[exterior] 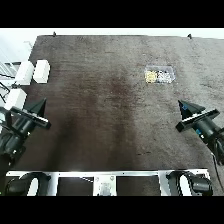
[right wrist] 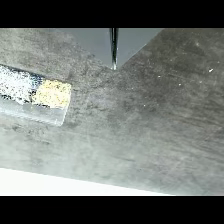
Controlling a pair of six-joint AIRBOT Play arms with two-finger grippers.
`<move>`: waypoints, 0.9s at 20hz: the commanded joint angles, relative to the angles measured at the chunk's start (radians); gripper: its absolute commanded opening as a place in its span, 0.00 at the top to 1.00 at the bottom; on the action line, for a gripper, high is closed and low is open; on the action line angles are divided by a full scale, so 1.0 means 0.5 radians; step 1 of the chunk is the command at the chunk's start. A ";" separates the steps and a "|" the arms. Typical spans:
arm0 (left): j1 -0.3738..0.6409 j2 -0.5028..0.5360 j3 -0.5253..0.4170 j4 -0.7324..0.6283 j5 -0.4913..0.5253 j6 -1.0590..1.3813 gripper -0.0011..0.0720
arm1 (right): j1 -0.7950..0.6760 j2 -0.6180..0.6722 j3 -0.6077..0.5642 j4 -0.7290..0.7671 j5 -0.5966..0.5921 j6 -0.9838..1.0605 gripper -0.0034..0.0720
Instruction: Fold the box and place the chain.
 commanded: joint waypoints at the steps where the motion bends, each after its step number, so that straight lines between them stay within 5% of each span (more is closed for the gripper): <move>1: -0.002 0.113 -0.122 -0.002 0.005 -0.025 0.97 | -0.009 0.240 -0.137 -0.065 -0.035 0.127 0.94; 7: -0.002 0.113 -0.122 -0.003 0.001 -0.027 0.96 | -0.009 0.538 -0.440 -0.340 -0.573 0.480 0.95; 18: -0.002 0.113 -0.122 -0.005 -0.001 -0.033 0.96 | 0.082 0.513 -0.552 -0.310 -0.644 0.652 0.95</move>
